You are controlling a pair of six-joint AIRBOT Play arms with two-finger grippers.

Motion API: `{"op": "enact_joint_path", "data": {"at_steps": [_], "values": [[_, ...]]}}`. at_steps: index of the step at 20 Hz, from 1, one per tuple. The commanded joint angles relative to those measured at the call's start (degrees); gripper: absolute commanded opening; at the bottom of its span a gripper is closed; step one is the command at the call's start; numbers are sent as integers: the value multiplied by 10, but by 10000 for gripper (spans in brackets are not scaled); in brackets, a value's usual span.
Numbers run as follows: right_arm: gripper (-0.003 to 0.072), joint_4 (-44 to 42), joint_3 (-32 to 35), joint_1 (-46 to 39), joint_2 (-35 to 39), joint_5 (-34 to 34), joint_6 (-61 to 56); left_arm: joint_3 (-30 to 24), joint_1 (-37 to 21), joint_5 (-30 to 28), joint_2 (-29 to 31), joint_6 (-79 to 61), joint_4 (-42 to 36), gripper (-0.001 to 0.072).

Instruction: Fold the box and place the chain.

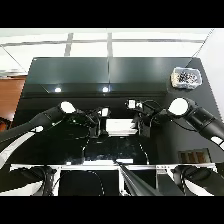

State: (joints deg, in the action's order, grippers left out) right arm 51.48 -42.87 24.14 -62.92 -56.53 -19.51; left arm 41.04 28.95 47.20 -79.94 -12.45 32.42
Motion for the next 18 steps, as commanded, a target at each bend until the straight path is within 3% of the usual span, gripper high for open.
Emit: {"op": "enact_joint_path", "data": {"at_steps": [1,18], "values": [[360,-4,1,0,0,2,0,0,0,0,0,2,0,486],[360,23,19,0,0,7,0,0,0,-1,0,2,0,486]]}}
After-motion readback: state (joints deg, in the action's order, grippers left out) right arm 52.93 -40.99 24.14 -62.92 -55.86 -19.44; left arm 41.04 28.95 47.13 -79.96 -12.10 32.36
